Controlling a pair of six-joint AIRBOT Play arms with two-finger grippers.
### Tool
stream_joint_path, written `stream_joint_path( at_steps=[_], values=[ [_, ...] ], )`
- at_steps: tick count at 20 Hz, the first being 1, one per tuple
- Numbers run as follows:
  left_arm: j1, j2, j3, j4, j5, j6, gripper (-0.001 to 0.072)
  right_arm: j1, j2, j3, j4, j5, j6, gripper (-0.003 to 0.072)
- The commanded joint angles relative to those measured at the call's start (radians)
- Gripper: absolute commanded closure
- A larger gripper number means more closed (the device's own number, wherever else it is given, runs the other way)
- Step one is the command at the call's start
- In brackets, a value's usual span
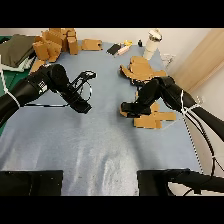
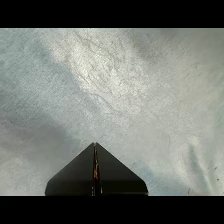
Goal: Fold the box.
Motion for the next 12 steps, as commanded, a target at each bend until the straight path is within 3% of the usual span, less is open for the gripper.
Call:
stream_joint_path(
  at_steps=[1, 7, 10, 11, 12],
  values=[
    [0.000, 0.000, 0.000, 0.000, 0.000, 0.000, 0.0699, 0.005, 0.001, 0.000, 0.013, -0.005, 0.004, 0.0682],
    [0.000, 0.000, 0.000, 0.000, 0.000, 0.000, 0.0699, -0.018, 0.000, 0.011, -0.028, 0.031, 0.004, 0.0681],
    [0.000, 0.000, 0.000, 0.000, 0.000, 0.000, 0.0699, -0.144, 0.001, 0.051, -0.149, -0.050, -0.024, 0.0681],
    [0.000, 0.000, 0.000, 0.000, 0.000, 0.000, 0.0698, -0.207, 0.001, 0.063, -0.191, -0.088, -0.060, 0.0632],
    [0.000, 0.000, 0.000, 0.000, 0.000, 0.000, 0.0699, -0.286, 0.001, 0.069, -0.240, -0.125, -0.094, 0.0401]
  ],
)
